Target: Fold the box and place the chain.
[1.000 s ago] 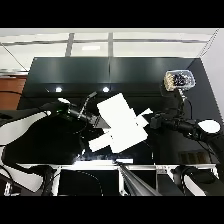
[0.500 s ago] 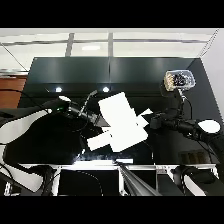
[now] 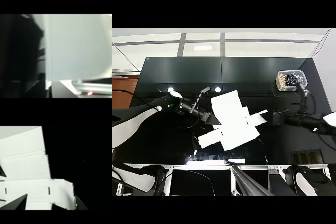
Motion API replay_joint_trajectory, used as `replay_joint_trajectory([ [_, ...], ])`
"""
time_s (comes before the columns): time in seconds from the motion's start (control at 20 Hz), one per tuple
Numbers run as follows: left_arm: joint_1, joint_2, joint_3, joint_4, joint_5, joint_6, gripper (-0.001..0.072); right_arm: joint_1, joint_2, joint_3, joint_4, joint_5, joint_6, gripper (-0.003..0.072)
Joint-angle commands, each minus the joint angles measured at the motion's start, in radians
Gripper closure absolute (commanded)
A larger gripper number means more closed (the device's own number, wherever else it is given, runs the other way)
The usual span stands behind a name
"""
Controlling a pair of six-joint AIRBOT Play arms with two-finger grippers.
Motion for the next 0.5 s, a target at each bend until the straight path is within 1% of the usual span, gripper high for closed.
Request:
replay_joint_trajectory([
  [0.0,-0.023,0.107,0.014,0.097,0.093,0.102,0.0691,-0.129,0.001,0.115,-0.143,0.219,0.023,-0.0013],
  [0.05,-0.045,0.157,0.014,0.122,0.143,0.152,0.0691,-0.132,0.001,0.122,-0.142,0.222,0.023,-0.0013],
  [0.15,-0.105,0.244,0.001,0.199,0.273,0.247,0.0691,-0.132,0.001,0.122,-0.141,0.211,0.023,-0.0013],
  [0.2,-0.137,0.278,-0.013,0.237,0.333,0.294,0.0690,-0.132,0.001,0.122,-0.141,0.192,0.023,-0.0013],
  [0.25,-0.166,0.300,-0.028,0.265,0.371,0.347,0.0690,-0.132,0.001,0.122,-0.140,0.179,0.023,-0.0013],
  [0.35,-0.227,0.312,-0.058,0.319,0.461,0.432,0.0688,-0.126,0.000,0.122,-0.143,0.197,0.011,-0.0012],
  [0.4,-0.249,0.306,-0.073,0.310,0.507,0.443,0.0687,-0.119,0.000,0.121,-0.149,0.198,-0.064,-0.0013],
  [0.45,-0.260,0.298,-0.080,0.304,0.523,0.460,0.0687,-0.112,0.000,0.118,-0.155,0.198,-0.144,-0.0013],
])
